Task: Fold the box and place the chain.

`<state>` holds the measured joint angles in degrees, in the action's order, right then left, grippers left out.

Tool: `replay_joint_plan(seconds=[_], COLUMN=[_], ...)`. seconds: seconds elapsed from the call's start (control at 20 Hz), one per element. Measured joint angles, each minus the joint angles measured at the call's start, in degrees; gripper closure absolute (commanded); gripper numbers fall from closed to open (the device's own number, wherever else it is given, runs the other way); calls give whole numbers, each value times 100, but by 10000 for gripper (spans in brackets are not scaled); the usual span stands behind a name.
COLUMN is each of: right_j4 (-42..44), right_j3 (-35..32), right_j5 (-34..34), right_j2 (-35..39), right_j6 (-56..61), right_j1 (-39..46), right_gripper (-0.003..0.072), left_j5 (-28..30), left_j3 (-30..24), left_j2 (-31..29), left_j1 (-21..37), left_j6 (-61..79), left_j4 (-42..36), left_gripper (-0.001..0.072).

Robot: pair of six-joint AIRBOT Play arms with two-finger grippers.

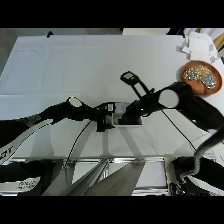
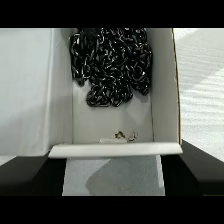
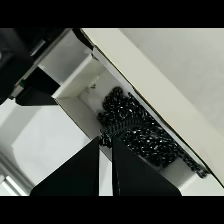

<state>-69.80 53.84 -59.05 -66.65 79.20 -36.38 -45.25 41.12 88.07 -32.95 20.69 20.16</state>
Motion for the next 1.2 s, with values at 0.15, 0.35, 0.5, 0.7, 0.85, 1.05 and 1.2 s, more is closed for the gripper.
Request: replay_joint_plan(seconds=[0.15,0.35,0.5,0.7,0.85,1.05,1.2], right_j4=[-33,-90,-323,-789,-1014,-1285,-1438], right_j3=[-2,-2,2,9,7,-138,-391], right_j5=[-15,-140,-221,-717,-1121,-1086,-597], right_j2=[-363,-393,-17,671,942,997,715], right_j6=[-13,-17,-15,162,254,380,448], right_j1=[-74,-103,-98,221,807,1709,2192], right_gripper=[485,483,484,484,484,483,396], left_j5=[2,2,0,0,0,0,0], left_j3=[2,0,0,0,0,2,0], left_j2=[0,0,0,0,0,0,0], left_j1=[0,0,0,0,0,0,0], left_j6=[0,2,0,2,2,2,0], left_j4=[0,0,0,0,0,0,0], left_gripper=[505,505,505,505,505,505,505])
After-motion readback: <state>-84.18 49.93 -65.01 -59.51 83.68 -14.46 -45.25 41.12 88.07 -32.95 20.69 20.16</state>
